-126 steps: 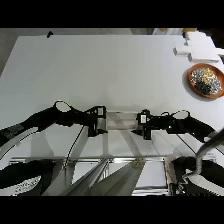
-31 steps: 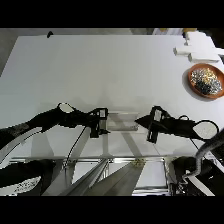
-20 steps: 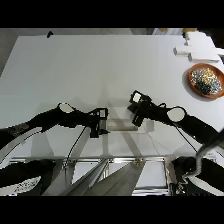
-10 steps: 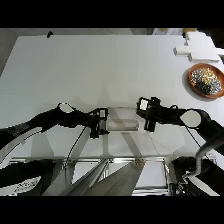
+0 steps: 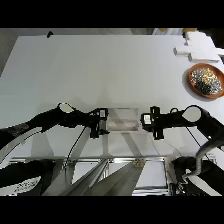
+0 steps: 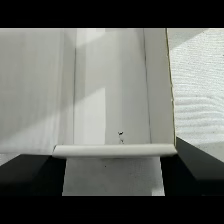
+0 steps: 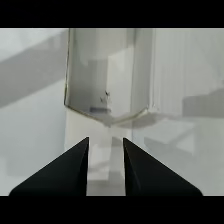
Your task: Fold the box and place the chain.
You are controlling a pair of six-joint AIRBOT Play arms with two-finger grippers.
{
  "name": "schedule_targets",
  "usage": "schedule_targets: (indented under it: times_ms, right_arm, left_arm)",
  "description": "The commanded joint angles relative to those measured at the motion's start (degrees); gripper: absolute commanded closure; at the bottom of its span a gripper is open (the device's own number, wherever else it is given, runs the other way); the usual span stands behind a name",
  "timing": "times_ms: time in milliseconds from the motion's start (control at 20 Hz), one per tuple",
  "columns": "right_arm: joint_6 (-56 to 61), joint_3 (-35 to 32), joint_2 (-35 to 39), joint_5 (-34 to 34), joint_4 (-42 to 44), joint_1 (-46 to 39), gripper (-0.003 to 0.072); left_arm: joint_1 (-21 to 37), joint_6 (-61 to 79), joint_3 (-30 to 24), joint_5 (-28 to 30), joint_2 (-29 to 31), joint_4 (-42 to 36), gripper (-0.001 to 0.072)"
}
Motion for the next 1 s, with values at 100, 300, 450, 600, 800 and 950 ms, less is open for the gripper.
schedule_targets:
  times_ms: [100,300,450,600,800,950]
  right_arm:
    - [-3.85,-0.20,-5.99,0.92,8.79,-0.39,0.0610]
    - [-5.84,-0.31,-7.13,1.09,14.32,-0.37,0.0635]
    - [-6.78,-0.33,-7.50,-1.46,16.76,0.63,0.0617]
    - [-6.60,-0.98,-7.69,-5.25,17.00,4.11,0.0480]
    - [-0.37,-1.97,-6.82,-7.72,12.66,4.96,0.0323]
    - [8.70,-1.97,-1.51,-7.67,3.30,4.94,0.0335]
  left_arm:
    - [0.02,0.02,0.02,0.02,0.00,0.00,0.0456]
    - [0.04,0.02,0.02,0.02,0.00,0.00,0.0456]
    - [0.02,0.02,0.02,0.04,0.00,0.00,0.0456]
    - [0.02,0.02,0.02,0.02,0.00,0.00,0.0456]
    - [0.02,0.02,0.02,0.04,0.00,0.00,0.0456]
    - [0.04,0.02,0.02,0.04,0.00,0.00,0.0456]
